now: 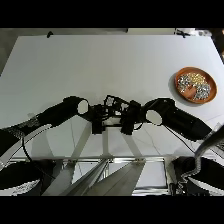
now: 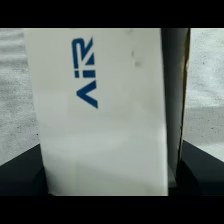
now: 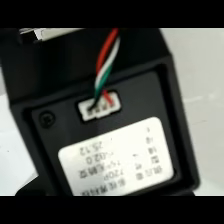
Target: Fold the box and place the chain.
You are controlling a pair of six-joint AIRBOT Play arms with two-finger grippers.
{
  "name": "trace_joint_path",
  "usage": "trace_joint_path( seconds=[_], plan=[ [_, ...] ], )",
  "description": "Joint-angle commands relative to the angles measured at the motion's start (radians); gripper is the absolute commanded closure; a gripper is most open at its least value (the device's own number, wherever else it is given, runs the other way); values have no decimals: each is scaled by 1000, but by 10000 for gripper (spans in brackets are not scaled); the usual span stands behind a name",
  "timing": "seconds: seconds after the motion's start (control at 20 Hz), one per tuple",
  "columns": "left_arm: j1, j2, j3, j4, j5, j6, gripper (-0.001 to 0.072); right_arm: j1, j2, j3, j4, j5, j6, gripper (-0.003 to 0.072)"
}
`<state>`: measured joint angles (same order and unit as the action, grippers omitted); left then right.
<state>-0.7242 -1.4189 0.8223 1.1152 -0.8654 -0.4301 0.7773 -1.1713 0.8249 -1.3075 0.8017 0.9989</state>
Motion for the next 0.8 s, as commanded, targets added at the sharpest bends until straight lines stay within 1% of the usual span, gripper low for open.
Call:
trace_joint_path(
  seconds=[0.0,0.3,0.45,0.75],
  plan=[
    [-1,0,-1,-3,-3,-1,499,0,2,0,54,30,27,521],
    [-1,0,-1,-3,-3,-1,499,1,1,0,50,96,45,521],
    [-1,0,-1,-3,-3,-1,499,1,-2,0,6,91,45,522],
    [-1,0,-1,-3,-3,-1,499,1,-2,-25,3,84,51,521]
  ],
)
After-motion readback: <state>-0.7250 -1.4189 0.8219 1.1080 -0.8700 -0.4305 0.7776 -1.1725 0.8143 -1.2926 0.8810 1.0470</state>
